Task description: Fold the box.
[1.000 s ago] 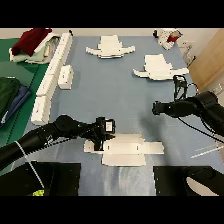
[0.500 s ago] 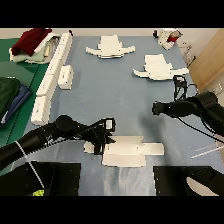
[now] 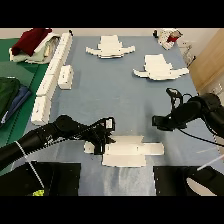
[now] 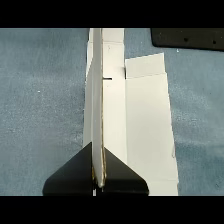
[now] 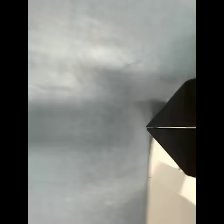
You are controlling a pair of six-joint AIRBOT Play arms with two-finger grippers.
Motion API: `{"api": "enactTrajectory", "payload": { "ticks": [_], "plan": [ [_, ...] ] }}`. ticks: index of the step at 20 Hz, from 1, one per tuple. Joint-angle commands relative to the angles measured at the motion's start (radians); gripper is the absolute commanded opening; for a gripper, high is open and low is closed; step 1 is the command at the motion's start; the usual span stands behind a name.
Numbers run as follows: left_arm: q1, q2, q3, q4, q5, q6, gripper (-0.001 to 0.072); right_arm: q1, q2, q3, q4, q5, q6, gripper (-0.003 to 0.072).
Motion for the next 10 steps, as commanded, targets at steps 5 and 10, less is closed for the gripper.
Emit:
{"api": "enactTrajectory", "payload": {
  "ticks": [5,10],
  "plan": [
    [0.0,0.001,0.0,0.0,-0.001,0.0,0.0014,0.468,0.278,-0.097,0.039,-0.16,0.219,0.0002],
    [0.0,0.001,0.0,0.0,-0.001,0.0,0.0014,0.939,0.374,-0.209,0.008,0.041,0.184,0.0071]
  ]
}}
